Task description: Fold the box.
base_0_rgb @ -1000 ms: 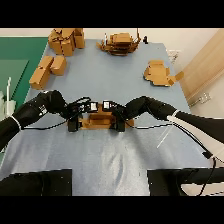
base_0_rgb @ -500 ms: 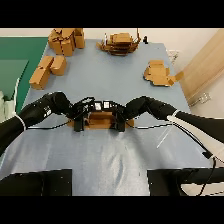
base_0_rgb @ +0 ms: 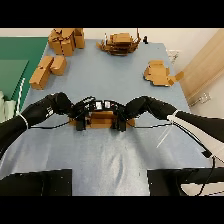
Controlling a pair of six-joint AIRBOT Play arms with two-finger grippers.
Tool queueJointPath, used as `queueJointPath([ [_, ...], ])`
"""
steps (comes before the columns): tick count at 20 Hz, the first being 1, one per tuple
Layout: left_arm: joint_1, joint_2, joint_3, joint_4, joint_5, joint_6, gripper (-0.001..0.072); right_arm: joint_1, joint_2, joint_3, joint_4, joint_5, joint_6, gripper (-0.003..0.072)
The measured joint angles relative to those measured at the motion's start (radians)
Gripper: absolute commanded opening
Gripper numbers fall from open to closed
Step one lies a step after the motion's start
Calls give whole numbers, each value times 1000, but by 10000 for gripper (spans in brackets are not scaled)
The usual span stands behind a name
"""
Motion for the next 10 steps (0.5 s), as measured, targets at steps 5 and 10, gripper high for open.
queueJointPath([
  [5, 0, -2, -1, -37, 21, 24, 330, 0, 0, 0, 1, 4, -3, 371],
  [10, 0, -2, -1, -123, 28, 104, 330, 0, 1, 1, 0, 3, -7, 371],
])
